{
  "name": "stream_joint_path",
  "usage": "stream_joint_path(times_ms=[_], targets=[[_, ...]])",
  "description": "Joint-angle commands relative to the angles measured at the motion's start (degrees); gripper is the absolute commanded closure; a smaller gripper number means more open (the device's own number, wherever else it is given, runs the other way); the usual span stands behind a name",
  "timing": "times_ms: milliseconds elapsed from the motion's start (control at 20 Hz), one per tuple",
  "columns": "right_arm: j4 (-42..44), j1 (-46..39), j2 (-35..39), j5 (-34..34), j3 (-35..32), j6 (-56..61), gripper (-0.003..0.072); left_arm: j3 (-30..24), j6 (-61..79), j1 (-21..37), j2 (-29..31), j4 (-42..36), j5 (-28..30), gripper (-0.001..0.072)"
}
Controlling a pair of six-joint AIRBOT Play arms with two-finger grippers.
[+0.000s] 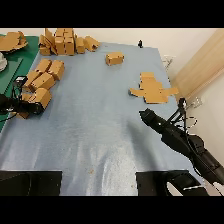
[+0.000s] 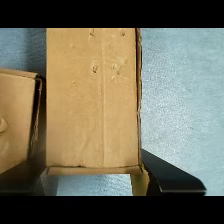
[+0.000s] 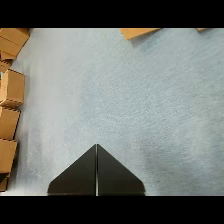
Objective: Fold the box.
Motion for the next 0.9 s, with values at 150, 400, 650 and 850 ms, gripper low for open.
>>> stream_joint_path(times_ms=[150, 400, 650, 850], targets=[[0.0, -0.02, 0.04, 0.02, 0.04, 0.02, 0.0682, 0.04, 0.0, 0.07, 0.02, -0.13, 0.26, 0.0274], [0.02, -0.02, 0.07, 0.02, 0.04, 0.02, 0.0683, 0.07, -0.66, 0.13, 0.04, -0.11, -0.92, -0.0001], [0.0, -0.02, 0.04, 0.02, 0.04, 0.02, 0.0682, 1.68, -4.31, 0.22, 2.21, 5.33, -10.91, -0.0001], [0.0, 0.02, 0.04, -0.02, 0.04, 0.0, 0.0682, 6.34, -9.38, 1.75, 7.34, 9.33, -16.33, -0.0001]])
